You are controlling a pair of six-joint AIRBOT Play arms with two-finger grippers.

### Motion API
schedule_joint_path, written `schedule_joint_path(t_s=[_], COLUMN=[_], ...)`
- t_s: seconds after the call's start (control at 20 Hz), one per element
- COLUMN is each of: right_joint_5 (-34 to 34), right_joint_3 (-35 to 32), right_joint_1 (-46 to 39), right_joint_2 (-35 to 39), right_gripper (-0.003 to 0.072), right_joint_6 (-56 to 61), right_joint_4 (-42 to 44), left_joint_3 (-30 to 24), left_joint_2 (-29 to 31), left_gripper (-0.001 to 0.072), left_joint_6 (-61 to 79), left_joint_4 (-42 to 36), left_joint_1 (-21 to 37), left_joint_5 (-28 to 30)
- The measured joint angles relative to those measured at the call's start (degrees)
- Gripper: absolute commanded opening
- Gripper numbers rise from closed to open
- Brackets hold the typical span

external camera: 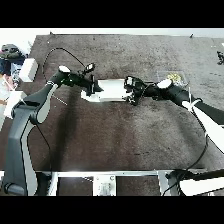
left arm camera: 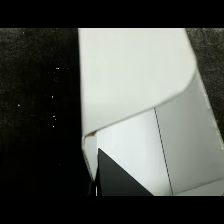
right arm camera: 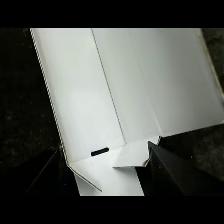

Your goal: Fold the box and place the chain.

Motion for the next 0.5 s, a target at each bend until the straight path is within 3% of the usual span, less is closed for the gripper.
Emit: schedule_joint_path(t_s=[0.5], right_joint_5=[10.69], right_joint_3=[8.44], right_joint_1=[-3.65], right_joint_2=[-7.39], right_gripper=[0.0616], right_joint_6=[1.55], right_joint_4=[1.73], left_joint_3=[0.00], left_joint_2=[0.00], left_gripper=[0.0013], left_joint_6=[0.00], left_joint_4=[0.02], left_joint_1=[0.00], left_joint_5=[0.02])
